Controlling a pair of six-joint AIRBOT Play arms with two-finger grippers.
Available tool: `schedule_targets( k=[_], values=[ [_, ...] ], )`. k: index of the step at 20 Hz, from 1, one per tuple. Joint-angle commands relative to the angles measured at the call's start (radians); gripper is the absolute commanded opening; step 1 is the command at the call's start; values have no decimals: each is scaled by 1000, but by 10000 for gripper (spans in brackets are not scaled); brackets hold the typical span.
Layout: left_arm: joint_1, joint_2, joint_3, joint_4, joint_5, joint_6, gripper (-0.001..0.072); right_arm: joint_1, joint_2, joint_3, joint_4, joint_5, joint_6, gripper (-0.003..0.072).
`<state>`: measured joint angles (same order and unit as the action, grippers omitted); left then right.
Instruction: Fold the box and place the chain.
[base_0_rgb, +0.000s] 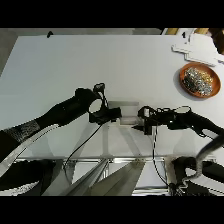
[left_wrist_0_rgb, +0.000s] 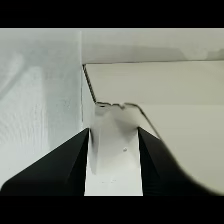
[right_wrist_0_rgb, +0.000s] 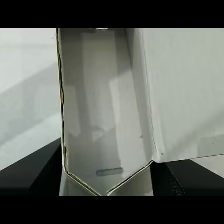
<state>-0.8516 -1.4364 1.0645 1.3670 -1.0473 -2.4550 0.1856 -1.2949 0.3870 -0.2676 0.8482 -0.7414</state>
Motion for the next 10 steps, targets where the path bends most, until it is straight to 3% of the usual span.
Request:
schedule_targets(
  k=[1, 10],
  values=[
    [-3, -9, 25, 43, -50, -87, 337, 1, 0, 0, 1, 1, 0, 418],
    [12, -8, 42, 20, -93, -85, 337, 1, 0, 0, 1, 1, 0, 418]
  ],
)
